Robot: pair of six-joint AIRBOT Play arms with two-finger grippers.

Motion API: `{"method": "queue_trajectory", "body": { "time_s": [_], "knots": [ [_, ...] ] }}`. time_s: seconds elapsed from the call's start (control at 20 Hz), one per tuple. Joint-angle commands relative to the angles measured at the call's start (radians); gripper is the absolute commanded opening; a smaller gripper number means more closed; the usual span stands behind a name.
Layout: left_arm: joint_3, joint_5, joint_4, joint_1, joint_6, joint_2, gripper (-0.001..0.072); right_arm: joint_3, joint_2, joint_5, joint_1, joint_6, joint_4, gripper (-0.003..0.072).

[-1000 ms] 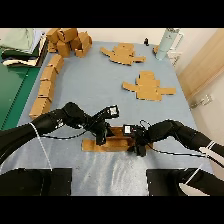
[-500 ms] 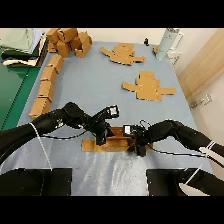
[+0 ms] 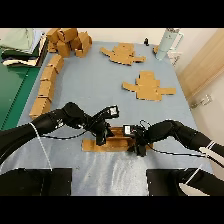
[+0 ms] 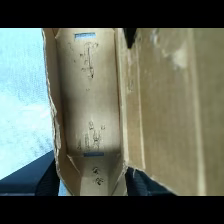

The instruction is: Fold the box.

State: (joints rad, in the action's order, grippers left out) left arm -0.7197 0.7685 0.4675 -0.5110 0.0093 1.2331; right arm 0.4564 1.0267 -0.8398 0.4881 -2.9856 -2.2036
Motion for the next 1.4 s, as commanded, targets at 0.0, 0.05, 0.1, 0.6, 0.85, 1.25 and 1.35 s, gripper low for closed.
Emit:
{"method": "queue_trajectory", "body": {
  "time_s": [0.0,0.05,0.1,0.6,0.85,1.25,1.35],
  "knots": [
    [0.000,0.002,0.000,0.000,-0.003,0.000,0.0018,0.000,0.000,0.000,0.000,0.000,0.000,0.0496],
    [0.000,0.001,0.000,0.001,-0.003,0.000,0.0091,0.000,0.000,0.000,0.000,0.000,0.000,0.0496],
    [0.000,-0.002,0.000,0.001,-0.003,0.000,0.0503,0.000,0.000,0.000,0.000,0.000,0.000,0.0496],
    [-0.004,0.111,0.474,0.145,-0.661,-0.200,0.0714,0.000,0.000,0.000,0.000,0.000,0.000,0.0496],
    [-0.003,0.402,0.468,0.205,-0.875,-0.265,0.0015,0.000,0.001,0.000,0.000,0.000,0.000,0.0496],
    [-0.032,0.390,0.062,0.151,-0.866,-0.057,0.0015,0.000,0.000,0.000,0.000,0.000,0.000,0.0496],
    [-0.085,0.369,0.059,0.151,-0.866,0.024,0.0015,0.000,0.000,0.000,0.000,0.000,0.000,0.0496]
  ]
}}
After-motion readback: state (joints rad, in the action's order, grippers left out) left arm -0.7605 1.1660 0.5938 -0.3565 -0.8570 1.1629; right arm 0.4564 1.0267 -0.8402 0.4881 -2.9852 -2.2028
